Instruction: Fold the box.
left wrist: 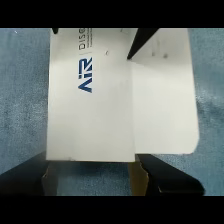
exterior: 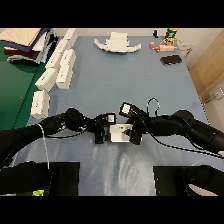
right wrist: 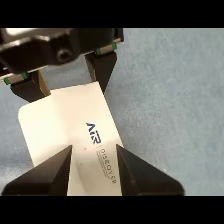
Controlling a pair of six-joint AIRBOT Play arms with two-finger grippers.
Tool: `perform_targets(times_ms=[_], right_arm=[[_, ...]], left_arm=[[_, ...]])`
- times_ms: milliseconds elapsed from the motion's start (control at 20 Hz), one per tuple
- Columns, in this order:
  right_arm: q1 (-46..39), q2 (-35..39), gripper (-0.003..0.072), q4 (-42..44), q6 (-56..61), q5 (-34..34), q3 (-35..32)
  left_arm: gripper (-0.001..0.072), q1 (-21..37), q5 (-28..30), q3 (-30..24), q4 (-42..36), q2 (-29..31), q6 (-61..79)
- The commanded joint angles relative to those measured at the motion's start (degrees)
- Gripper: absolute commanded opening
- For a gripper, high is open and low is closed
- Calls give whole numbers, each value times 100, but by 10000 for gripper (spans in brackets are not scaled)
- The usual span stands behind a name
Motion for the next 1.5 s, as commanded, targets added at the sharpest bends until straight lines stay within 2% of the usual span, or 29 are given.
perform_targets(times_ms=[0,100,200,250,300,500,1450], right_arm=[[74,59,454,-173,-343,-398,57],[225,50,454,-201,-549,-699,57],[404,24,463,-479,-549,-588,59],[479,-13,485,-732,-546,-433,59],[516,-52,551,-938,-546,-271,59],[516,-116,551,-1462,-544,197,66],[516,20,540,-1493,-544,210,232]], left_arm=[[461,0,2,2,0,2,0],[461,0,4,2,0,2,0],[461,0,2,2,0,2,0],[461,0,2,2,0,2,0],[461,0,2,2,0,2,-2],[461,0,2,2,0,2,0],[461,0,4,2,0,2,-2]])
